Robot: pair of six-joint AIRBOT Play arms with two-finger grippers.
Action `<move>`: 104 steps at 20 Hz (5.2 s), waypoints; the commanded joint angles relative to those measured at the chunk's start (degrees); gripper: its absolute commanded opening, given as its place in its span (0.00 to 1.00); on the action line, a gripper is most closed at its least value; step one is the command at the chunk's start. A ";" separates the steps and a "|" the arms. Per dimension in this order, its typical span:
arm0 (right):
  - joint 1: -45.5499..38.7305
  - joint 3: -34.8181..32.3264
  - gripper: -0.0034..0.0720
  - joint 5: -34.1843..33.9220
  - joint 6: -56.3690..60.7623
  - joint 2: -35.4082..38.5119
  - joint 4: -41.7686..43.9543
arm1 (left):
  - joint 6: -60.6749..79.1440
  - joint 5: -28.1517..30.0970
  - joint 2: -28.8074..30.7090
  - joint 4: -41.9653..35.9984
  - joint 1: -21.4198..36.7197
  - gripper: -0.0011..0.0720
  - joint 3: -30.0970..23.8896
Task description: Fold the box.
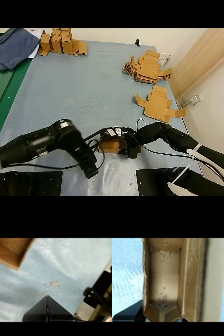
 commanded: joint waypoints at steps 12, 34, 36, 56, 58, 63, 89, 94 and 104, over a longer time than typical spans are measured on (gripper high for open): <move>0.07 -0.02 0.72 0.00 0.00 0.02 0.02 | 37.24 29.09 20.06 -5.92 12.35 0.03 -25.75; 0.04 -0.02 0.72 -0.17 0.02 0.02 -0.66 | 90.12 22.75 -6.12 -47.67 28.89 0.98 -19.56; 0.04 -0.02 0.72 -0.17 0.02 0.02 -0.66 | 90.12 21.86 -7.02 -47.71 28.85 0.98 -18.88; 0.04 -0.02 0.72 -0.17 0.02 0.02 -0.66 | 95.56 15.52 -10.12 -48.11 28.89 0.98 -16.22; 0.04 -0.02 0.72 -0.17 0.00 0.02 -0.66 | 94.01 16.55 -10.12 -48.06 29.03 0.98 -16.15; 0.04 -0.02 0.72 -0.17 0.00 0.02 -0.66 | 92.85 17.90 -10.08 -48.06 29.27 0.98 -16.13; 0.04 -0.02 0.72 -0.17 0.00 0.02 -0.66 | 93.72 15.10 -13.05 -45.29 24.00 0.98 -12.96; 0.04 -0.02 0.72 -0.17 0.02 0.02 -0.66 | 91.69 18.14 -13.05 -45.97 23.43 0.98 -12.90; 0.04 -0.02 0.72 -0.17 0.02 0.02 -0.66 | 88.26 21.94 -13.05 -42.03 20.55 0.98 -12.72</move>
